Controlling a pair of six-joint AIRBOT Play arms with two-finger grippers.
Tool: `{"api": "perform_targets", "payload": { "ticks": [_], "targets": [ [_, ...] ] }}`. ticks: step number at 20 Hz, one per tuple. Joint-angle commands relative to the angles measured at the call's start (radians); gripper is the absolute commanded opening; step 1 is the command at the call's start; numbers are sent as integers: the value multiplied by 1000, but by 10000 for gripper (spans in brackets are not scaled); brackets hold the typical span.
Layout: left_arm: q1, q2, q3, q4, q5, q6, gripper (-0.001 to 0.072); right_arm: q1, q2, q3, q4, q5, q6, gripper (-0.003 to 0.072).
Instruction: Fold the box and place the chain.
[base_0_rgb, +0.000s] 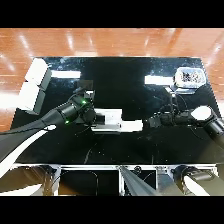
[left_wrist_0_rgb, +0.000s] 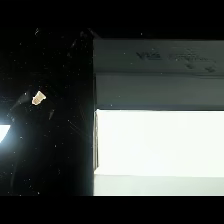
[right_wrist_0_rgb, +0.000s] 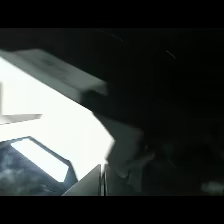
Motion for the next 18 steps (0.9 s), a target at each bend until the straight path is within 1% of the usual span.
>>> {"api": "perform_targets", "payload": {
  "ticks": [1, 3, 4, 6, 9, 12, 18],
  "targets": [
    [1, 0, 0, 0, -5, 1, 27, -45, 0, -2, -183, 38, 352, 32],
    [1, 0, 0, 0, -6, 1, 27, -46, -5, -26, -229, 30, 476, 32],
    [1, 0, 0, 1, -11, 2, 27, -46, -14, -43, -221, 15, 529, 32],
    [1, 0, 0, 0, -27, 2, 27, -46, -37, -65, -156, -21, 567, 32],
    [1, 0, 0, 0, -47, 2, 27, -45, -104, -68, -27, -67, 568, 32],
    [1, 0, 0, 0, -56, 2, 27, -31, -157, -68, 69, -71, 529, 31],
    [1, 0, 0, -3, -56, 2, 27, 61, -184, -68, 93, -125, 502, 32]
  ]
}}
